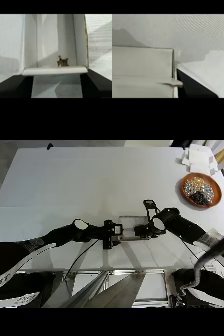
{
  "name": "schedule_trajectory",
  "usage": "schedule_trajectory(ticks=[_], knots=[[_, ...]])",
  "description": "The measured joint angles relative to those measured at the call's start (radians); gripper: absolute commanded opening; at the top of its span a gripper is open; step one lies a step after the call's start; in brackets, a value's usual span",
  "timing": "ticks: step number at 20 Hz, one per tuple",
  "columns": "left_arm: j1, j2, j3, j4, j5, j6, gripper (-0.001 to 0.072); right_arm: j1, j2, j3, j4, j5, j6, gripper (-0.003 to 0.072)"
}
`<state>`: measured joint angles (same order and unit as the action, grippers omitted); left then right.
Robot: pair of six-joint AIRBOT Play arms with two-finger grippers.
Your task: Fold the box and place the chain.
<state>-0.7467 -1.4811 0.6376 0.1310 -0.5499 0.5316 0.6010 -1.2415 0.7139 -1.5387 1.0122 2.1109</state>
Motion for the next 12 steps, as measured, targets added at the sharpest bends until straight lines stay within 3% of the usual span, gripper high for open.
schedule_trajectory(ticks=[2, 5, 6, 7, 8, 10, 11, 12], knots=[[0.0, 0.0, 0.0, 0.0, 0.0, 0.0, 0.032, 0.011, -0.013, 0.001, -0.013, 0.008, 0.006, 0.0052], [0.0, 0.0, 0.0, 0.0, 0.0, 0.0, 0.032, 0.021, -0.023, 0.003, -0.021, 0.015, 0.013, 0.0018], [0.0, 0.0, 0.0, 0.0, 0.0, 0.0, 0.032, 0.023, -0.025, 0.003, -0.022, 0.018, 0.013, 0.0028], [0.0, 0.0, 0.0, 0.0, 0.0, 0.0, 0.032, 0.024, -0.027, 0.004, -0.023, 0.018, 0.013, 0.0137], [0.0, 0.0, 0.0, 0.0, 0.0, 0.0, 0.032, 0.025, -0.03, 0.003, -0.026, 0.015, 0.01, 0.0194], [0.0, 0.0, 0.0, 0.0, 0.0, 0.0, 0.032, 0.026, -0.03, 0.003, -0.032, 0.014, 0.01, 0.0188], [0.0, 0.0, 0.0, 0.0, 0.0, 0.0, 0.032, 0.026, -0.03, 0.003, -0.031, 0.012, 0.01, 0.0152], [0.0, 0.0, 0.0, 0.0, 0.0, 0.0, 0.032, 0.026, -0.031, 0.003, -0.031, 0.008, 0.01, 0.0056]])
